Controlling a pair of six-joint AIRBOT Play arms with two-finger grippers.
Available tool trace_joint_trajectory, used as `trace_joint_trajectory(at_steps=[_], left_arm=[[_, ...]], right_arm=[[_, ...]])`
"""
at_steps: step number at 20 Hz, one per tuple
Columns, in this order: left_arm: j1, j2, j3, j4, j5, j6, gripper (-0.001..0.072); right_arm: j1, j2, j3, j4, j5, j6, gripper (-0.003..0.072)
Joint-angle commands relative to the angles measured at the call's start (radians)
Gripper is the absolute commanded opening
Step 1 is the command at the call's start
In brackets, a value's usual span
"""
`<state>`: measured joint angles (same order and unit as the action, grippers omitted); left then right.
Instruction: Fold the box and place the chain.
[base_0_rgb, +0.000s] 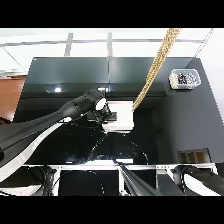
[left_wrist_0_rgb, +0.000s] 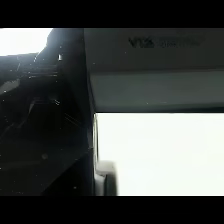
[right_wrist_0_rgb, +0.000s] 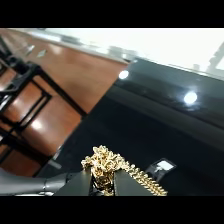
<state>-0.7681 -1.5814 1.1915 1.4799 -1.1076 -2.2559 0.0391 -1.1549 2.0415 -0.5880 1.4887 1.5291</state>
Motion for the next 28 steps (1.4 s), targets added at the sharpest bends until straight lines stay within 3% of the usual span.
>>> trace_joint_trajectory(at_steps=[1, 12, 17, 21, 28], left_arm=[[0.0, 0.0, 0.0, 0.0, 0.0, 0.0, 0.0025], [0.0, 0.0, 0.0, 0.0, 0.0, 0.0, 0.0026], [0.0, 0.0, 0.0, 0.0, 0.0, 0.0, 0.0026], [0.0, 0.0, 0.0, 0.0, 0.0, 0.0, 0.0026], [0.0, 0.0, 0.0, 0.0, 0.0, 0.0, 0.0025]], right_arm=[[0.05, -0.01, -0.001, -0.006, -0.015, 0.0, 0.0006], [0.127, -0.066, -0.001, -0.063, 0.005, 0.006, 0.0007], [0.163, -0.067, -0.012, -0.17, 0.1, 0.025, 0.0007], [0.247, -0.067, -0.142, -0.279, 0.15, 0.032, 0.0007], [0.307, -0.066, -0.362, -0.329, 0.053, 0.037, 0.0006]])
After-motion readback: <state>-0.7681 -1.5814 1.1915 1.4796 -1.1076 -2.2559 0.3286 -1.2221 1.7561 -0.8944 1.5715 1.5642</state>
